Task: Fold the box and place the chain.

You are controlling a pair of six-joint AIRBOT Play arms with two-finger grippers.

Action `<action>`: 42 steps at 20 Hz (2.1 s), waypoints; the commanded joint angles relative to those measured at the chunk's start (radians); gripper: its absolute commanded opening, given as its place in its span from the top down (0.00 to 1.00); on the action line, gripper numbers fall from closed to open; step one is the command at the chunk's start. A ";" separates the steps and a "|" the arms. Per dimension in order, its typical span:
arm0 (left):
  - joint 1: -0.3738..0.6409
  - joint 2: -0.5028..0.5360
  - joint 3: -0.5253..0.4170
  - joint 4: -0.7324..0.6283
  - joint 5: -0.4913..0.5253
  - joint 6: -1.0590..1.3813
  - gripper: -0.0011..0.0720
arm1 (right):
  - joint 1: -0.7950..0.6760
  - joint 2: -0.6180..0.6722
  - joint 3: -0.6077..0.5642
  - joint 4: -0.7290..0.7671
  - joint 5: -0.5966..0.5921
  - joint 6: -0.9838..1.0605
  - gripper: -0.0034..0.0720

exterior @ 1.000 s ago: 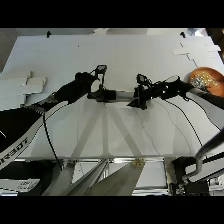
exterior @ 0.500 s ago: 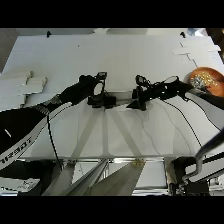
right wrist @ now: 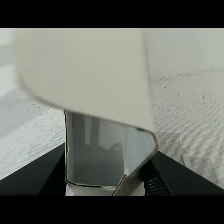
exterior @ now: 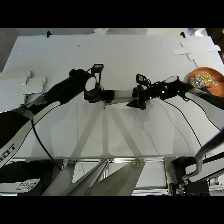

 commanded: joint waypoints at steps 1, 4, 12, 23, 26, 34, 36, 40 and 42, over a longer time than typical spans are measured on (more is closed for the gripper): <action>0.010 0.031 0.000 -0.022 0.008 0.091 0.16 | 0.000 0.000 0.000 -0.006 0.006 -0.003 0.52; 0.011 0.013 0.000 -0.035 0.026 0.146 0.16 | 0.000 0.000 0.000 -0.005 0.006 -0.003 0.52; 0.012 -0.107 0.000 -0.055 0.047 0.048 0.20 | 0.000 0.000 0.000 -0.005 0.006 -0.003 0.52; 0.007 -0.146 0.000 -0.070 0.081 0.077 0.97 | 0.000 0.000 0.000 -0.005 0.006 -0.003 0.52; 0.008 -0.139 0.000 -0.120 0.085 0.078 0.70 | 0.000 0.000 0.000 -0.006 0.006 -0.003 0.52; 0.008 0.030 0.000 -0.134 0.093 0.246 0.34 | 0.000 0.000 0.000 -0.006 0.006 -0.003 0.52; 0.008 0.084 0.000 -0.134 0.084 0.279 0.34 | 0.000 0.000 0.000 -0.006 0.006 -0.003 0.52; 0.008 0.162 0.000 -0.134 0.024 0.343 0.34 | 0.000 0.000 0.000 -0.006 0.006 -0.003 0.52; 0.010 0.182 0.000 -0.134 -0.028 0.375 0.34 | 0.000 0.000 0.000 -0.006 0.006 -0.003 0.52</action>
